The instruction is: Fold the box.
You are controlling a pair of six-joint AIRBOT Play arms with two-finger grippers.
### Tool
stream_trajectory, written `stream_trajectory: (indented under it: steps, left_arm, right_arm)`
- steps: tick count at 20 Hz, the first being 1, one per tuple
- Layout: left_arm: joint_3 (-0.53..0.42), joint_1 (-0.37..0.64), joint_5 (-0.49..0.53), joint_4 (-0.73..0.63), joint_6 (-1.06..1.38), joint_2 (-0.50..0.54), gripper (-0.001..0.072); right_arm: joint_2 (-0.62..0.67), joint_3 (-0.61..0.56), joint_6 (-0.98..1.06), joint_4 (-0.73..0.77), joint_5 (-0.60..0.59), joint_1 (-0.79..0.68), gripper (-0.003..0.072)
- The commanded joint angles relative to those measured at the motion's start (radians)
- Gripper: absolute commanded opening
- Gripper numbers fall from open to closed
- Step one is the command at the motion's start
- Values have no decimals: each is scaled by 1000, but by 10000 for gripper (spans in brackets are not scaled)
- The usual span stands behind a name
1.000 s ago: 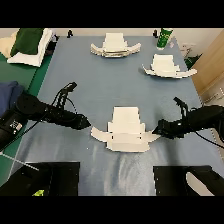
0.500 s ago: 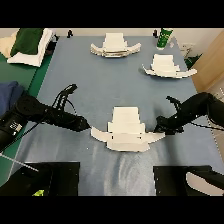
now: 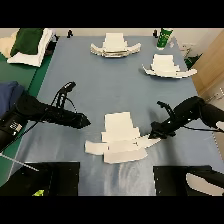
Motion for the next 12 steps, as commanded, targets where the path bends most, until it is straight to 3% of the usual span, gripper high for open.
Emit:
stream_trajectory:
  steps: [1, 2, 3, 4, 5, 6, 8, 12]
  left_arm:
    - [0, 7, 53, 43, -26, -3, 15]
    - [4, 27, 61, 66, -56, -16, 15]
    - [12, 60, 47, 72, -55, -37, 69]
    - [21, 101, 22, 71, -54, -64, 404]
    - [27, 140, -4, 65, -52, -90, 537]
    - [27, 175, -21, 57, -30, -117, 536]
    - [27, 212, -30, 34, 48, -176, 419]
    - [27, 214, -22, -198, 330, -340, 420]
  right_arm:
    - [80, -86, -68, 45, 168, 124, 2]
    - [129, -105, -67, 45, 233, 172, 2]
    - [185, -114, -66, 44, 281, 220, 1]
    - [243, -118, -63, 43, 316, 261, 2]
    - [294, -118, -56, 35, 341, 286, 2]
    - [336, -118, -43, 28, 367, 303, 2]
    - [384, -118, -32, 22, 405, 309, 2]
    - [376, -128, -28, 19, 401, 310, 2]
